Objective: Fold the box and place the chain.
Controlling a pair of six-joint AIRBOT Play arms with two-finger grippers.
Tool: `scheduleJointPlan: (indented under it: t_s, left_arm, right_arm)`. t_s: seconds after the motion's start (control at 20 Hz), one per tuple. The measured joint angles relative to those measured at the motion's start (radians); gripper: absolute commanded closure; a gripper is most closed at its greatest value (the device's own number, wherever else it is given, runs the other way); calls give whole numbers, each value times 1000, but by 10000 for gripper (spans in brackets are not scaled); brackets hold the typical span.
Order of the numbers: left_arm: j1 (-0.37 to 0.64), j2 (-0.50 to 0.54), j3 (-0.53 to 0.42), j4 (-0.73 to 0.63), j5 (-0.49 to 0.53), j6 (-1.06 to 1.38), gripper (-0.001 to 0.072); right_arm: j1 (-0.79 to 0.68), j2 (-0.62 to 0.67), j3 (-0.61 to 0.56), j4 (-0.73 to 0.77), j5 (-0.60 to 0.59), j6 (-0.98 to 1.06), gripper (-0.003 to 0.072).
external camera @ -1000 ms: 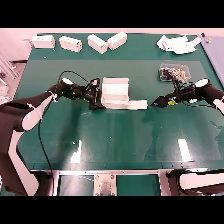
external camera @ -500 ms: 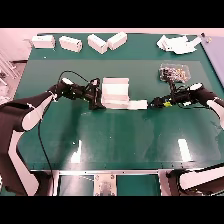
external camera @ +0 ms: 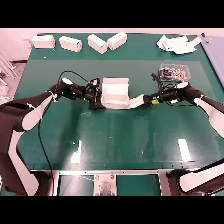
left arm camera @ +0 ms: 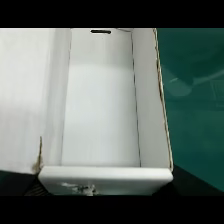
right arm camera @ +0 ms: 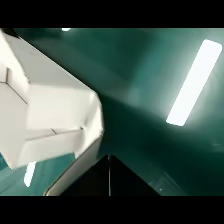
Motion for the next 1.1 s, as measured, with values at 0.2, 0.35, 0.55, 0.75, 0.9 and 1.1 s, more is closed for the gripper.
scheduleJointPlan:
  t_s: [0.2,0.35,0.55,0.75,0.9,1.1]
  left_arm:
    - [0,0,0,0,0,0,83]
    - [0,0,0,0,0,0,83]
    - [0,0,0,0,0,0,83]
    - [0,0,0,0,0,0,83]
    - [0,0,0,0,0,0,83]
    - [0,0,0,0,0,0,83]
  right_arm:
    - [36,17,59,6,24,14,679]
    - [52,33,82,8,44,28,626]
    - [66,42,92,9,56,45,443]
    - [79,44,95,10,63,48,407]
    - [94,44,95,10,66,50,385]
    - [109,44,95,8,65,52,355]
